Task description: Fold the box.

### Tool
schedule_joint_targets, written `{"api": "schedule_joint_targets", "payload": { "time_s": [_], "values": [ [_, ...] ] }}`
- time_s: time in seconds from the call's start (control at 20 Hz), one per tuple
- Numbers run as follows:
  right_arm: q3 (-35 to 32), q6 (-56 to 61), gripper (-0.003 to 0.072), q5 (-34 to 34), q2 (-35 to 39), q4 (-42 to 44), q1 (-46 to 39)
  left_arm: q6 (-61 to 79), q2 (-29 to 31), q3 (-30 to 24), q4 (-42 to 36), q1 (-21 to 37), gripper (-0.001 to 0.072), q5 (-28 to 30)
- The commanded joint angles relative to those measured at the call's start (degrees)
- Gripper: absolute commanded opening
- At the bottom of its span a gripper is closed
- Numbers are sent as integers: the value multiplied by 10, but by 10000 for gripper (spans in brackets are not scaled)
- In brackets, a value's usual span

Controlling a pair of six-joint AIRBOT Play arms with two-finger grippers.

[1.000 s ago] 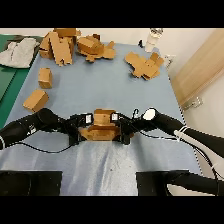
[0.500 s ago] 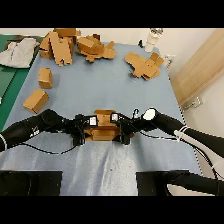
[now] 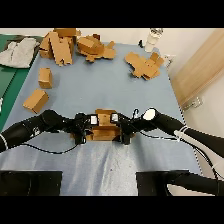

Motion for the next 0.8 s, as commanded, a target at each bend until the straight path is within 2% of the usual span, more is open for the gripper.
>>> {"api": "schedule_joint_targets", "payload": {
  "time_s": [0.0,0.55,0.6,0.65,0.75],
  "values": [
    [0,0,521,0,0,-6,0,1,0,0,-19,-10,173,-1],
    [0,0,521,0,0,-11,0,0,-12,0,-38,-23,180,7],
    [0,0,521,0,0,-12,0,0,-14,0,-47,-23,369,6],
    [0,0,521,0,0,-13,0,0,-16,0,-63,-23,637,6],
    [0,0,521,0,0,-20,0,1,-16,0,-83,-23,661,7]
  ]
}}
